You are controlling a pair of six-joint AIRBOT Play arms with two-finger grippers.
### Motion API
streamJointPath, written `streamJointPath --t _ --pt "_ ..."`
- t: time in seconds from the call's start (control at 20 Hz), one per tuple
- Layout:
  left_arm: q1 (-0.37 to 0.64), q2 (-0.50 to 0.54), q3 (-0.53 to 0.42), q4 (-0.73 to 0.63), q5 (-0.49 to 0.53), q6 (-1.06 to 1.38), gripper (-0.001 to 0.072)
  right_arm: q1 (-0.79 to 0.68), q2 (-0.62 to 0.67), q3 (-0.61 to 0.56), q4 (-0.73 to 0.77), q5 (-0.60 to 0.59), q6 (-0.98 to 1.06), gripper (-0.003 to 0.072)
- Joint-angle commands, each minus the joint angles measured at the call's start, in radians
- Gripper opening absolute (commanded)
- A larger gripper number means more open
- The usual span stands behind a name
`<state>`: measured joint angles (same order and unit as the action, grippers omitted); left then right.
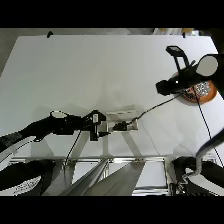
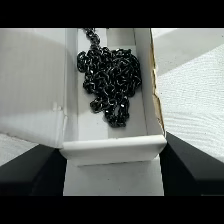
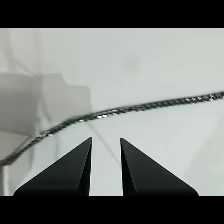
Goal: Fold the box and place the chain.
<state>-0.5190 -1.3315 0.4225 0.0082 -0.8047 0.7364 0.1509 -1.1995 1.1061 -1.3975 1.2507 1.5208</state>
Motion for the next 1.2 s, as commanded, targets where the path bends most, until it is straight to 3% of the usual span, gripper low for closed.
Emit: streamJointPath --t 0.0,0.05,0.1,0.7,1.1,1.15 --pt "0.0 0.001 0.0 0.0 0.0 0.0 0.0203 -0.081 -0.097 -0.017 -0.019 0.018 0.001 0.0249" --pt "0.0 0.001 0.0 0.0 0.001 0.0 0.0203 -0.081 -0.126 -0.026 -0.018 0.01 0.001 0.0318" --pt "0.0 0.001 0.0 0.0 0.0 0.0 0.0203 -0.081 -0.153 -0.028 -0.009 0.001 0.001 0.0319" --pt "0.0 0.001 0.0 0.0 0.0 0.0 0.0203 -0.071 -0.352 -0.028 -0.002 -0.054 0.055 0.0269" --pt "0.0 0.001 0.0 0.0 0.0 0.0 0.0203 -0.037 -0.38 -0.028 -0.025 -0.036 0.087 0.0151" --pt "0.0 0.001 0.0 0.0 0.0 0.0 0.0203 -0.025 -0.38 -0.028 -0.025 -0.037 0.087 0.0071"
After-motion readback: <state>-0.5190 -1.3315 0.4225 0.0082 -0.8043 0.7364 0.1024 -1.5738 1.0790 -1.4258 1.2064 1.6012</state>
